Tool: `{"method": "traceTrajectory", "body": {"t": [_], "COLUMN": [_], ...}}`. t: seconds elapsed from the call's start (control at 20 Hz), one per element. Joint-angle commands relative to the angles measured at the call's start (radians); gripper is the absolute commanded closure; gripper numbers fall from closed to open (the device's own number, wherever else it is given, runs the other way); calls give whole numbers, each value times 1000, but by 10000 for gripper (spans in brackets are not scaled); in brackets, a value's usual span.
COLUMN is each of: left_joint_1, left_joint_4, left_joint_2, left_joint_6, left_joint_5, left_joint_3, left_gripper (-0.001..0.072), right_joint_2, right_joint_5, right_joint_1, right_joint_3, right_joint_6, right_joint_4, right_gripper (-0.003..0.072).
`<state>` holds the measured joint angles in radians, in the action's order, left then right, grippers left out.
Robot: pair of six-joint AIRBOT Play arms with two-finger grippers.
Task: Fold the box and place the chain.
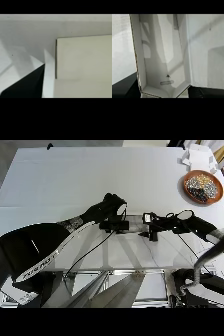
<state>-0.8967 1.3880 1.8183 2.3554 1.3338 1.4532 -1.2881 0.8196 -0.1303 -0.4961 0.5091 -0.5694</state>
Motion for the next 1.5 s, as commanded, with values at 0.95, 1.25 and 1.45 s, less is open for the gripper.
{"method": "traceTrajectory", "body": {"t": [0.95, 1.25, 1.45], "left_joint_1": [-3, -3, -1], "left_joint_4": [17, 17, 16], "left_joint_2": [4, 4, 2], "left_joint_6": [10, 26, 24], "left_joint_5": [-18, -19, -20], "left_joint_3": [1, 1, 1], "left_gripper": [705, 705, 470], "right_joint_2": [0, 0, 0], "right_joint_5": [0, 0, 0], "right_joint_1": [0, 0, 0], "right_joint_3": [0, 0, 0], "right_joint_6": [-3, -3, -3], "right_joint_4": [1, 2, 2], "right_gripper": [245, 245, 245]}}
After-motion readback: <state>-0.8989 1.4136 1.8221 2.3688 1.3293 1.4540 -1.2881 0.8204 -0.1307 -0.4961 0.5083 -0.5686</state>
